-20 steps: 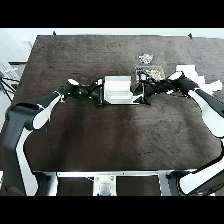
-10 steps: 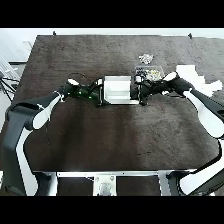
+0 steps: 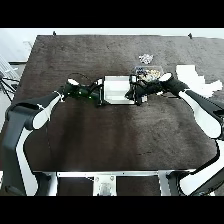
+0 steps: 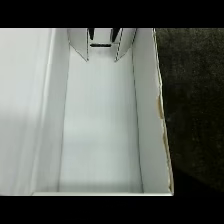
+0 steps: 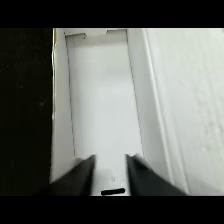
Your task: Fold the box and place the chain.
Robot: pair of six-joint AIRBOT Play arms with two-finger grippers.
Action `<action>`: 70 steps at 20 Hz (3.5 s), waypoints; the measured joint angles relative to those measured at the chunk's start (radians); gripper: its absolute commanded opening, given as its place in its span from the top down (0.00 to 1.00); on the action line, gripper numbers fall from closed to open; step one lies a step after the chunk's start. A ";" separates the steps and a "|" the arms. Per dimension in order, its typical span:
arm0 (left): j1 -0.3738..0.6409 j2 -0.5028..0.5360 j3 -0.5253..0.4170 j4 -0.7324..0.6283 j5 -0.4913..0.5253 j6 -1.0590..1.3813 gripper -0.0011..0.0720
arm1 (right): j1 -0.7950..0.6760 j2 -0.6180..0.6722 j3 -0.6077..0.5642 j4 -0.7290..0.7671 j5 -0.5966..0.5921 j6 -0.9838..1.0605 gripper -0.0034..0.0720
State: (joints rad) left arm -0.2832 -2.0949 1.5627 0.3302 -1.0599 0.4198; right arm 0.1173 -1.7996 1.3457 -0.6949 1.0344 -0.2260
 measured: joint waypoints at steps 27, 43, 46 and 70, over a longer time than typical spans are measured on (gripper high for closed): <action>0.000 0.000 0.000 -0.002 0.002 -0.001 0.42 | -0.352 0.131 -0.010 -0.034 0.123 0.655 0.95; 0.000 0.000 0.000 -0.001 0.001 0.000 0.42 | -0.205 -0.056 0.009 -0.011 0.135 0.919 0.95; 0.000 0.000 0.000 -0.001 0.002 0.000 0.42 | -0.195 -0.021 0.015 -0.001 0.156 0.922 0.94; 0.000 0.000 0.000 -0.002 0.001 0.000 0.42 | -0.101 0.033 0.039 0.037 0.180 1.005 0.24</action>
State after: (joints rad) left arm -0.2836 -2.0953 1.5627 0.3286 -1.0588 0.4194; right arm 0.0166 -1.7668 1.3846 -0.6575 1.2140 0.7788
